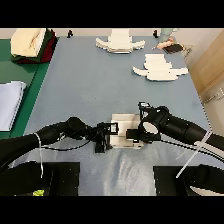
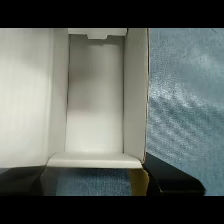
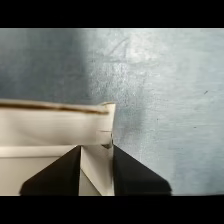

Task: Fold the box.

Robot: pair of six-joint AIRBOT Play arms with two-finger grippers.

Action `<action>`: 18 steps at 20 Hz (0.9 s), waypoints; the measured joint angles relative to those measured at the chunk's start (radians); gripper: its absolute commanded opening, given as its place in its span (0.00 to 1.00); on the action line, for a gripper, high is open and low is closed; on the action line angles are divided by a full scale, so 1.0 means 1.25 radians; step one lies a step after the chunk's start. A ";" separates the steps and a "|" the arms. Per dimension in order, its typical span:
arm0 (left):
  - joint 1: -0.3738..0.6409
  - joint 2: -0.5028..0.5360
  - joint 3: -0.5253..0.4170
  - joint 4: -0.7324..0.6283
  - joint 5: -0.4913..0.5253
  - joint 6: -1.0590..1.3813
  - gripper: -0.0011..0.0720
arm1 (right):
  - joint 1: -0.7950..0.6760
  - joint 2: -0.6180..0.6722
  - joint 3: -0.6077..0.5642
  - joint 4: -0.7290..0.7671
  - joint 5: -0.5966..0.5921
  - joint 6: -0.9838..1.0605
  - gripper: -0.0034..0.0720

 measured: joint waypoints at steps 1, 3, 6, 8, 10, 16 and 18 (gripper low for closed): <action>0.000 0.000 0.000 0.000 0.000 0.000 0.73 | 0.004 -0.007 0.004 -0.011 0.011 0.018 0.20; 0.000 0.000 0.000 0.000 0.000 0.000 0.73 | 0.011 -0.022 0.011 -0.026 0.024 0.044 0.08; 0.000 0.000 0.000 0.001 0.001 0.001 0.73 | 0.016 -0.041 0.016 -0.036 0.031 0.063 0.05; 0.000 0.000 0.000 0.001 0.001 0.001 0.73 | 0.021 -0.049 0.019 -0.042 0.033 0.071 0.05; 0.000 0.000 0.000 0.001 0.001 0.001 0.73 | 0.029 -0.054 0.021 -0.048 0.035 0.076 0.22; 0.000 0.000 0.000 0.000 -0.001 -0.001 0.73 | 0.036 -0.050 0.045 -0.055 0.038 0.081 0.45; 0.000 0.000 0.000 0.000 -0.001 -0.001 0.73 | 0.036 -0.050 0.048 -0.050 0.041 0.081 0.45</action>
